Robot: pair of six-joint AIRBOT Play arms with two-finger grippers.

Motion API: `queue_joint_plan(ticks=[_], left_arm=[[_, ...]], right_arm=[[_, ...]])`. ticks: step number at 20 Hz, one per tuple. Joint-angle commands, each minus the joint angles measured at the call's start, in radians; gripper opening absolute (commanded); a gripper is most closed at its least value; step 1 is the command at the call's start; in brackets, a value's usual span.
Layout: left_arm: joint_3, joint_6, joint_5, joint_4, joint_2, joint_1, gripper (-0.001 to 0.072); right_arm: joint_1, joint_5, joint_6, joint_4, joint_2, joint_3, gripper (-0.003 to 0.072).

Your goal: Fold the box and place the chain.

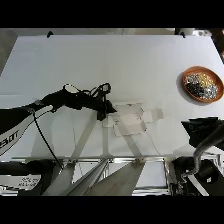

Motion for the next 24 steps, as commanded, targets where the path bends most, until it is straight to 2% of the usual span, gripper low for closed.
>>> queue_joint_plan(ticks=[1, 6, 7, 8, 10, 14, 19, 22, 24], left_arm=[[0.002, -0.001, -0.003, -0.005, 0.001, -0.001, 0.0150], [0.002, 0.000, 0.041, -0.004, 0.001, -0.035, 0.0128], [0.002, 0.002, 0.067, -0.004, 0.001, -0.050, 0.0101], [0.002, 0.006, 0.090, -0.003, 0.001, -0.065, 0.0004], [0.003, 0.025, 0.119, 0.002, 0.002, -0.090, 0.0006], [0.023, 0.021, 0.119, 0.151, 0.050, -0.103, 0.0004], [0.023, 0.021, 0.140, 0.183, 0.077, -0.092, 0.0004], [0.024, 0.011, 0.119, 0.202, 0.079, -0.090, 0.0002], [0.032, -0.003, 0.064, 0.204, 0.079, -0.084, 0.0000]], right_arm=[[0.000, -0.006, 0.000, 0.000, -0.001, 0.000, 0.0315], [0.000, -0.033, 0.000, -0.002, -0.001, 0.000, 0.0315], [0.000, -0.034, 0.000, -0.002, -0.001, 0.000, 0.0315], [0.000, -0.034, 0.000, -0.003, -0.001, 0.000, 0.0315], [0.000, -0.035, 0.000, -0.006, -0.001, 0.000, 0.0315], [0.000, -0.035, 0.000, -0.015, -0.001, 0.000, 0.0315], [0.000, -0.036, 0.000, -0.019, -0.001, 0.000, 0.0315], [0.000, -0.036, 0.000, -0.018, -0.001, 0.000, 0.0315], [0.000, -0.036, 0.000, -0.019, -0.001, 0.000, 0.0315]])
